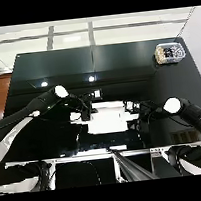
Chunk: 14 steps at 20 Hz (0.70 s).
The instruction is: Fold the box and place the chain.
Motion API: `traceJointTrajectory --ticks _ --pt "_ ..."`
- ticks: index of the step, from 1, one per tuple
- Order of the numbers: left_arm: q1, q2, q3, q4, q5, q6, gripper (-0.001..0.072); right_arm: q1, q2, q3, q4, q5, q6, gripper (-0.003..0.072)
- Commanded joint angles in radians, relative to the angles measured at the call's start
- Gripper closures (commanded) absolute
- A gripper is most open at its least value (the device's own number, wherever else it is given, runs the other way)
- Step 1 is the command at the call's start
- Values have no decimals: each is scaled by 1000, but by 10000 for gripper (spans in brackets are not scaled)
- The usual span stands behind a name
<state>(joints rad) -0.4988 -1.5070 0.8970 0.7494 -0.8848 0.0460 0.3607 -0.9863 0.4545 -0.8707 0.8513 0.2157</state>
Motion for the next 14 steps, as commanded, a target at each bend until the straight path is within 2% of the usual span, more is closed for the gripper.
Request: traceJointTrajectory --ticks 1,5,10,14 --pt "0 -1 0 2 -1 0 685 16 -9 -1 -3 21 -53 -22" --pt "0 -1 0 2 -3 0 685 87 -65 -1 4 -17 -68 -22" --pt "0 -1 0 2 -14 0 685 127 -71 3 6 -107 -75 -22" --pt "0 -1 0 2 -13 0 686 140 -71 7 10 -95 -109 -22"
